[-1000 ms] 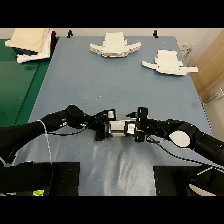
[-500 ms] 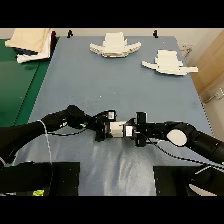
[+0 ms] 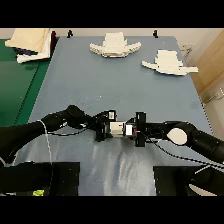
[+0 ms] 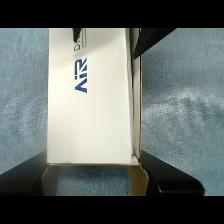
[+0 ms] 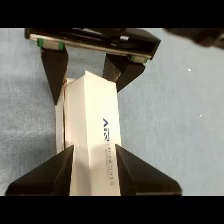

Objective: Fold the box.

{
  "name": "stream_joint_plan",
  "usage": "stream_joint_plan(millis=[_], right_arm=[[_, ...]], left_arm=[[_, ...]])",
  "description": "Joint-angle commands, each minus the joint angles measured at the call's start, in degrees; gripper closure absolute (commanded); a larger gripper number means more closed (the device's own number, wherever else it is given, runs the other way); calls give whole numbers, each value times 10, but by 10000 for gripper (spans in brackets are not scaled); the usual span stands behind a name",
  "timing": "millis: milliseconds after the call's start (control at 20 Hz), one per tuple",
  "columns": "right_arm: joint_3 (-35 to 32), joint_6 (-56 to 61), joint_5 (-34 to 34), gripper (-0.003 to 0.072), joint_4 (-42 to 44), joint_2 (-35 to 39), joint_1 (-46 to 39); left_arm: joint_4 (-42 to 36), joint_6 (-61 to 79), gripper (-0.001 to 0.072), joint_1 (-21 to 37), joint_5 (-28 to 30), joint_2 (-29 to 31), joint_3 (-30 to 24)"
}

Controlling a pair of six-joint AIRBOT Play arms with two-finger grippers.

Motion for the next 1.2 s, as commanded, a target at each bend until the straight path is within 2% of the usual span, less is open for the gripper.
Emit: stream_joint_plan(millis=[0, 350, 500, 650, 700, 750, 800, 950, 1050, 1150], right_arm=[[11, 1, 1, 293, 10, 0, 0], [12, 16, 8, 293, 20, 2, 0], [12, 28, 9, 293, 42, 27, 0], [12, 121, 10, 295, 44, 60, -13], [11, 183, 10, 388, 43, 67, -23], [11, 255, 10, 655, 43, 73, -37], [12, 323, 8, 683, 43, 75, -50], [10, 496, 47, 685, 43, 74, -89], [2, 547, 68, 685, 52, 74, -100], [-17, 549, 66, 686, 85, 75, -101]], left_arm=[[0, -1, 347, 1, 1, 0, 0], [0, 0, 347, 1, 1, 0, 0], [0, 0, 347, 1, 1, 0, 1], [0, 0, 347, 1, 1, 0, 0], [0, 0, 346, 1, 1, 0, 1], [0, 0, 346, 1, 1, 0, 1], [0, 0, 347, 1, 1, 0, 0], [0, 0, 346, 1, 1, 0, 0], [0, 0, 347, 1, 1, 0, 0], [0, 0, 347, 1, 1, 0, 0]])
